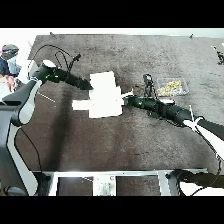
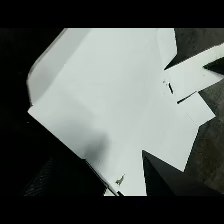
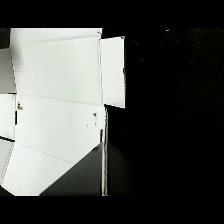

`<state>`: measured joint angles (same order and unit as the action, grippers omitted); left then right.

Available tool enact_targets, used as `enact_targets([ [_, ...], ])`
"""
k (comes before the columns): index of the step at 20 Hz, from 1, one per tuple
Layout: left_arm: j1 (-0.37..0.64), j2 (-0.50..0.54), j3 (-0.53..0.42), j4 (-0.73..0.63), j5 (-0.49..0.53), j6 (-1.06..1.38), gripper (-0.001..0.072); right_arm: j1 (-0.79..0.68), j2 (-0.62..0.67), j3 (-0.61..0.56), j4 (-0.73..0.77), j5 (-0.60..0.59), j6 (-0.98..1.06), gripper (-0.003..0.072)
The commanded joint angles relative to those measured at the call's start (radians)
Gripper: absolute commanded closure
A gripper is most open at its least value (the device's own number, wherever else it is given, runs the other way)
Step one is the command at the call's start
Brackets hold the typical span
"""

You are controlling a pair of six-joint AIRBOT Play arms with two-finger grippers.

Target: Fold the box and place the chain.

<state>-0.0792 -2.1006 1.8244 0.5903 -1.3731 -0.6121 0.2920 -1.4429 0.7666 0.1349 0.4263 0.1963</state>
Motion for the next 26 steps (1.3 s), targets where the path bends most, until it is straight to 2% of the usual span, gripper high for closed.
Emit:
enact_targets([
  [1, -0.002, -0.050, 0.005, -0.122, -0.057, 0.021, 0.0115, -0.001, 0.000, 0.000, 0.000, 0.001, -0.006, 0.0674],
  [3, -0.006, -0.069, 0.005, -0.169, -0.077, 0.027, 0.0116, -0.003, 0.000, 0.000, 0.000, 0.001, -0.006, 0.0674],
  [6, -0.019, -0.086, 0.005, -0.143, -0.124, 0.026, 0.0118, -0.003, 0.000, 0.000, 0.001, 0.000, -0.006, 0.0674],
  [7, -0.020, -0.091, 0.005, -0.142, -0.135, 0.027, 0.0189, -0.003, 0.000, 0.000, 0.001, 0.000, -0.006, 0.0674],
  [9, -0.016, -0.092, 0.006, -0.146, -0.138, 0.046, 0.0193, -0.003, 0.000, 0.000, 0.000, 0.000, -0.006, 0.0674],
  [10, -0.013, -0.093, 0.006, -0.154, -0.138, 0.046, 0.0295, -0.003, 0.000, 0.000, 0.000, 0.000, -0.006, 0.0674],
  [11, -0.007, -0.092, 0.006, -0.156, -0.138, 0.049, 0.0310, -0.003, 0.000, 0.000, 0.000, 0.000, -0.006, 0.0674],
  [12, -0.006, -0.092, 0.006, -0.158, -0.139, 0.056, 0.0361, -0.003, 0.000, 0.000, 0.000, 0.000, -0.006, 0.0674],
  [13, -0.006, -0.092, 0.006, -0.157, -0.142, 0.072, 0.0363, -0.003, 0.000, 0.000, 0.000, 0.000, -0.006, 0.0674],
  [14, -0.006, -0.092, 0.006, -0.158, -0.143, 0.075, 0.0502, -0.003, 0.000, 0.000, 0.000, 0.001, -0.006, 0.0673],
  [17, -0.006, -0.092, 0.006, -0.163, -0.143, 0.098, 0.0617, -0.003, 0.000, 0.000, 0.000, 0.001, -0.006, 0.0673],
  [18, -0.006, -0.092, 0.006, -0.162, -0.144, 0.101, 0.0618, -0.003, 0.000, 0.000, 0.000, 0.000, -0.006, 0.0673],
  [19, -0.006, -0.092, 0.006, -0.165, -0.148, 0.122, 0.0670, -0.003, 0.000, 0.000, 0.000, 0.000, -0.007, 0.0673],
  [22, -0.006, -0.092, 0.006, -0.174, -0.158, 0.169, 0.0697, -0.003, 0.001, 0.000, -0.004, 0.005, -0.021, 0.0671],
  [23, -0.006, -0.092, 0.006, -0.174, -0.161, 0.200, 0.0697, -0.004, 0.005, 0.000, -0.011, 0.005, -0.021, 0.0585],
  [24, -0.006, -0.092, 0.006, -0.175, -0.166, 0.247, 0.0698, -0.009, 0.012, 0.000, -0.046, 0.019, -0.021, 0.0340],
  [25, -0.006, -0.090, 0.006, -0.183, -0.165, 0.259, 0.0697, -0.022, 0.024, 0.000, -0.083, 0.042, -0.020, 0.0304],
  [26, -0.006, -0.085, 0.006, -0.189, -0.166, 0.291, 0.0698, -0.047, 0.035, 0.000, -0.116, 0.068, -0.015, 0.0305],
])
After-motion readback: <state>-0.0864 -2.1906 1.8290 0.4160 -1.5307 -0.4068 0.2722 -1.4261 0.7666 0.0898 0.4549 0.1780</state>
